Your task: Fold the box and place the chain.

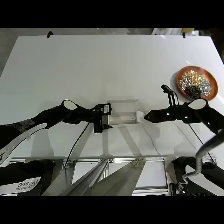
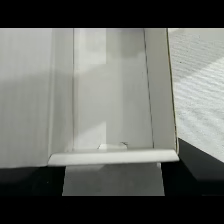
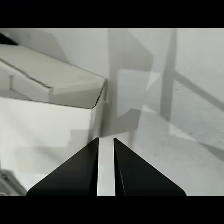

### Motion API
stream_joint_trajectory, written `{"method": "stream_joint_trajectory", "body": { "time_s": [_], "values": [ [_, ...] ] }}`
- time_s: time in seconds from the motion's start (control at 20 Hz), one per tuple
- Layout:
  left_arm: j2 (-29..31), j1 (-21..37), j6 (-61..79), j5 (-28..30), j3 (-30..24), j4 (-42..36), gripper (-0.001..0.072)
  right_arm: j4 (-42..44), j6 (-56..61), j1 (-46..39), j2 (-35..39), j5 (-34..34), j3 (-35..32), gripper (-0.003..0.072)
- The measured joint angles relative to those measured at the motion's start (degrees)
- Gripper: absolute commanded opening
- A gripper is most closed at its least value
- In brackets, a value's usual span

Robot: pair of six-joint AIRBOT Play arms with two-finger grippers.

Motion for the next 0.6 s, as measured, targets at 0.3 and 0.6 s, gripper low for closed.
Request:
{"method": "stream_joint_trajectory", "body": {
  "time_s": [0.3,0.6],
  "values": [
    [0.0,0.0,0.0,0.0,0.0,0.0,0.0149,2.8,-0.7,3.1,0.5,0.8,0.0,0.0239],
    [0.0,0.0,0.0,0.0,0.0,0.1,0.0149,3.1,-0.7,4.1,0.5,0.4,0.6,0.0258]
  ]
}}
